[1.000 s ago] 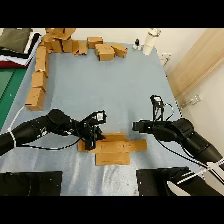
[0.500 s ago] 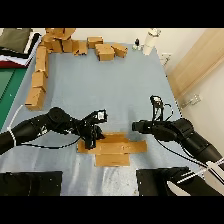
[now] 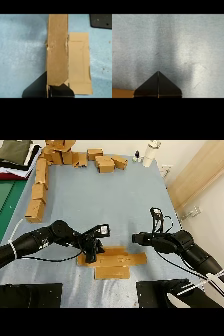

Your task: Fold the box.

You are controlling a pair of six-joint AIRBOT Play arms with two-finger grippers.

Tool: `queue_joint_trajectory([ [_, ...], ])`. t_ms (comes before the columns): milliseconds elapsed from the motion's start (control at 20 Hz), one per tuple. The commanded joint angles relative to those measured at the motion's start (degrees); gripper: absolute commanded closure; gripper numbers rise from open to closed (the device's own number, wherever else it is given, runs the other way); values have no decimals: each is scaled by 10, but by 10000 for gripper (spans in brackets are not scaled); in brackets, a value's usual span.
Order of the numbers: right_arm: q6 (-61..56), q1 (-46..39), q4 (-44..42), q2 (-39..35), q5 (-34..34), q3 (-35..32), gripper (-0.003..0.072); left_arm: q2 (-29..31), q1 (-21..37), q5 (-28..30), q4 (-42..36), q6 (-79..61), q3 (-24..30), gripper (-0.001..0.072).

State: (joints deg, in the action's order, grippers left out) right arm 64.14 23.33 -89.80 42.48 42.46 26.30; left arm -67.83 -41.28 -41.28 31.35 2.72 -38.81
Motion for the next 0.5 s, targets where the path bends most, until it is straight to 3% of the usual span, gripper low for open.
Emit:
queue_joint_trajectory([
  [0,0,0,0,0,0,0,683,0,-10,10,22,28,0,698],
  [450,30,0,-21,-1,16,1,684,0,3,7,21,42,-1,697],
])
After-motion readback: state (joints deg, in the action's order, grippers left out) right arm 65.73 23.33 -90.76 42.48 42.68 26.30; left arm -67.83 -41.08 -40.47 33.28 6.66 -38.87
